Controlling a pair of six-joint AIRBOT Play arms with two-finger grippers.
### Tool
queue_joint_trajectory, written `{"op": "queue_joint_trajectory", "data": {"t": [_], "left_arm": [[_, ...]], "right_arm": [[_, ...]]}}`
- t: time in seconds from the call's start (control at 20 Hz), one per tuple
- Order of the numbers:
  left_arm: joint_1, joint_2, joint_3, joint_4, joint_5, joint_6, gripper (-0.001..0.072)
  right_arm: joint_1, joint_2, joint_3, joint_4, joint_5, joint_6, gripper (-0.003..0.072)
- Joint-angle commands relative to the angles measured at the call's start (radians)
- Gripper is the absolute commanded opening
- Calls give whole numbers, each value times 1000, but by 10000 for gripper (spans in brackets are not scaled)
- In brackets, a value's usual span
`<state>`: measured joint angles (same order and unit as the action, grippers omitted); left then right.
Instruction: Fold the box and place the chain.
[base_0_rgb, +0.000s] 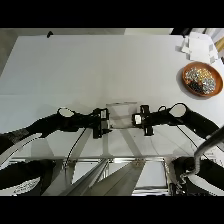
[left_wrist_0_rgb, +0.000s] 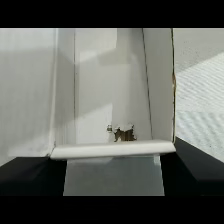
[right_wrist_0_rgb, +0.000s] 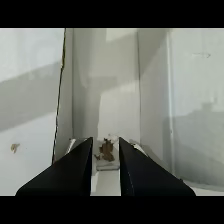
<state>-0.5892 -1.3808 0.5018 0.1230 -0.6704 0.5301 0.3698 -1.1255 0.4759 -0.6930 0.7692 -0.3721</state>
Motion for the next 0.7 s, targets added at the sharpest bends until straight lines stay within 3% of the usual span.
{"op": "queue_joint_trajectory", "data": {"t": [0.0,0.35,0.45,0.65], "left_arm": [[0,0,0,0,0,1,103],[0,0,0,1,0,1,103],[0,0,0,1,1,1,103],[0,0,0,1,0,1,103]], "right_arm": [[1,30,0,-77,-3,96,172],[1,186,0,-213,-1,525,159],[1,214,0,-256,-1,737,15],[1,258,0,-435,-4,1121,15]]}}
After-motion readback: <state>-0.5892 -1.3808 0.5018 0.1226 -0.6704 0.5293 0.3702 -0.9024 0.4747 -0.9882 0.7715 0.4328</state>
